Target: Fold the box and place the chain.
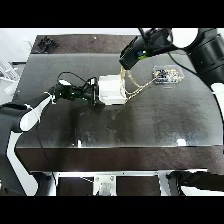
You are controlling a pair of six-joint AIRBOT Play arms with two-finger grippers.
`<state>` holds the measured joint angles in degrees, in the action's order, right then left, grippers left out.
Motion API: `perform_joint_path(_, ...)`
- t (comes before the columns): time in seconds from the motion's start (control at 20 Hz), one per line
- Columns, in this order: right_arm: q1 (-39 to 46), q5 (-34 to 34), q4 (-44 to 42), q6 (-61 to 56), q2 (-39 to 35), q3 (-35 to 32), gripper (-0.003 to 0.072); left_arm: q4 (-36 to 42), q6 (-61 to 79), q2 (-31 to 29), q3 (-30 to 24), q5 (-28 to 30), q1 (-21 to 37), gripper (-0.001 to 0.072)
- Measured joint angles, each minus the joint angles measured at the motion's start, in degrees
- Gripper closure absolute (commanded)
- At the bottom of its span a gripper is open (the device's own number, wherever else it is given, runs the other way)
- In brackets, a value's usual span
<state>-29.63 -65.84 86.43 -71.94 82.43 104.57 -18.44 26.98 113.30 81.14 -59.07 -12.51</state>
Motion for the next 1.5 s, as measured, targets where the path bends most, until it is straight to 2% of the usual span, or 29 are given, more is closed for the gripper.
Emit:
perform_joint_path(0.85, -0.5, 10.8, -5.1, 0.0, 9.7, -9.7, 0.0681, 0.0, 0.0, 0.0, 0.0, -0.1, 0.0, 0.0354)
perform_joint_path(0.9, -0.5, 11.3, -5.2, 0.0, 10.5, -10.4, 0.0655, 0.0, 0.0, 0.0, 0.0, -0.1, 0.0, 0.0354)
perform_joint_path(0.95, -0.5, 11.8, -5.3, 0.0, 11.1, -10.8, 0.0492, 0.0, 0.0, 0.0, 0.0, -0.1, 0.0, 0.0354)
perform_joint_path(1.0, -0.5, 12.2, -5.3, 0.1, 11.6, -11.1, 0.0280, 0.0, 0.0, 0.0, 0.0, -0.1, 0.0, 0.0354)
perform_joint_path(1.05, -0.2, 12.4, -5.4, 0.2, 12.0, -11.4, 0.0204, 0.0, 0.0, 0.0, 0.0, -0.1, 0.0, 0.0354)
perform_joint_path(1.3, 3.8, 12.8, -5.3, 0.5, 12.7, -11.9, 0.0190, 0.0, 0.0, 0.0, 0.0, -0.1, 0.0, 0.0354)
perform_joint_path(1.5, 9.7, 9.7, -5.3, 3.3, 12.6, -12.1, 0.0189, 0.0, 0.0, 0.0, 0.0, -0.1, 0.0, 0.0354)
